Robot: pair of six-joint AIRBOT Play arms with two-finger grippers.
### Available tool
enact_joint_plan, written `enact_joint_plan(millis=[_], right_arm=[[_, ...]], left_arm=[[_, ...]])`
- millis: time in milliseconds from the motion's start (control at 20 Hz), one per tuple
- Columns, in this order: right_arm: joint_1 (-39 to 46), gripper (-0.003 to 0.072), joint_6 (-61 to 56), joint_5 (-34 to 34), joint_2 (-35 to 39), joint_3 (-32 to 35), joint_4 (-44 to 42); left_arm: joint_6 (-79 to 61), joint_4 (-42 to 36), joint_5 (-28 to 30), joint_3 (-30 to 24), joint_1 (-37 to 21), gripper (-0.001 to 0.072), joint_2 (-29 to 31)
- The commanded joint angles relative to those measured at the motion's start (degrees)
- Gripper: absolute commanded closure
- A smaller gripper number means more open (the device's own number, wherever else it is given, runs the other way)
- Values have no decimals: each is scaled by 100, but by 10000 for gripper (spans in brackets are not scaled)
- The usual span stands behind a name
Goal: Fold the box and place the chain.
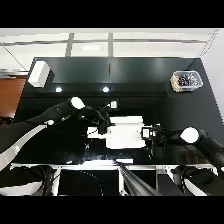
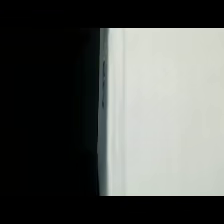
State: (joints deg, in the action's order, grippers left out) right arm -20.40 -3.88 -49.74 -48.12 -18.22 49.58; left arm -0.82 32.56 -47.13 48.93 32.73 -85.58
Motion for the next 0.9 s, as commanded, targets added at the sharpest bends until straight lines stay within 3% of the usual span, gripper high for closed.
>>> enact_joint_plan(millis=[0,350,600,850], right_arm=[[-321,33,28,289,-85,2,-11],[-376,34,-214,798,-107,-35,-498],[-372,57,-938,494,-46,-658,216],[-315,49,-911,887,-48,-822,149]], left_arm=[[-2,2,-2,4,2,684,-4],[-2,2,-2,4,2,684,-4],[-2,2,-4,4,2,684,-4],[-4,2,-4,4,2,685,-4]])
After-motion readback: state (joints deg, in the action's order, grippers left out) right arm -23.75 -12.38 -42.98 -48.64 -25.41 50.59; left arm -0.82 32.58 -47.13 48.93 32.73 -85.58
